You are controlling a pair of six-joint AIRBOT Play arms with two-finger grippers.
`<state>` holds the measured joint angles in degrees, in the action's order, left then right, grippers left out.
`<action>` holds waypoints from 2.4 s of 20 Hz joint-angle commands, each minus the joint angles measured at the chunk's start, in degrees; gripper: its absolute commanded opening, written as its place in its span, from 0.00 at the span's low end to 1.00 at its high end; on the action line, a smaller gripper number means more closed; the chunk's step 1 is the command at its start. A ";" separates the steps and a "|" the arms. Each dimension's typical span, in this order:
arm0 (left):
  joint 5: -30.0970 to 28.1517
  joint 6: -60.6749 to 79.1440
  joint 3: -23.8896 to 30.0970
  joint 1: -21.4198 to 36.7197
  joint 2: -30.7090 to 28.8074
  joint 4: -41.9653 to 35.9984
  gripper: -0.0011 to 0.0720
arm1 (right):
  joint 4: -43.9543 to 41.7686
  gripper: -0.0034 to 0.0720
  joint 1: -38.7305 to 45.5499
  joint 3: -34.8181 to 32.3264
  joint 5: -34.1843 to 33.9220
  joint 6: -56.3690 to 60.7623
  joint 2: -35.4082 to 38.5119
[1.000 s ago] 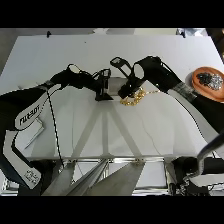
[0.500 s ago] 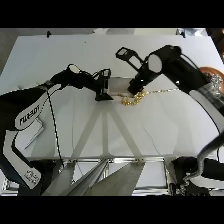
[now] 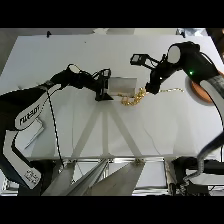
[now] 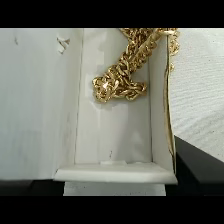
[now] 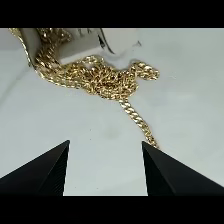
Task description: Fold the box and place the chain.
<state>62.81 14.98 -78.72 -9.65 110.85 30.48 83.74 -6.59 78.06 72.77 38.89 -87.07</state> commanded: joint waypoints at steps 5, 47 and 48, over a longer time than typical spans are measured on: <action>-0.02 0.02 0.00 0.02 0.04 0.02 0.31 | -6.45 0.82 1.60 -0.11 -7.39 -4.76 -10.01; -0.02 0.02 0.00 0.02 0.04 0.02 0.31 | -16.63 0.08 -4.83 0.09 -8.52 -0.55 -3.96; -0.02 0.02 0.00 0.02 0.04 0.02 0.31 | -16.68 0.26 -4.83 0.09 -9.18 0.48 -4.15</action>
<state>62.78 14.98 -78.74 -9.65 110.85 30.48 64.53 -11.07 78.11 63.57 35.46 -89.03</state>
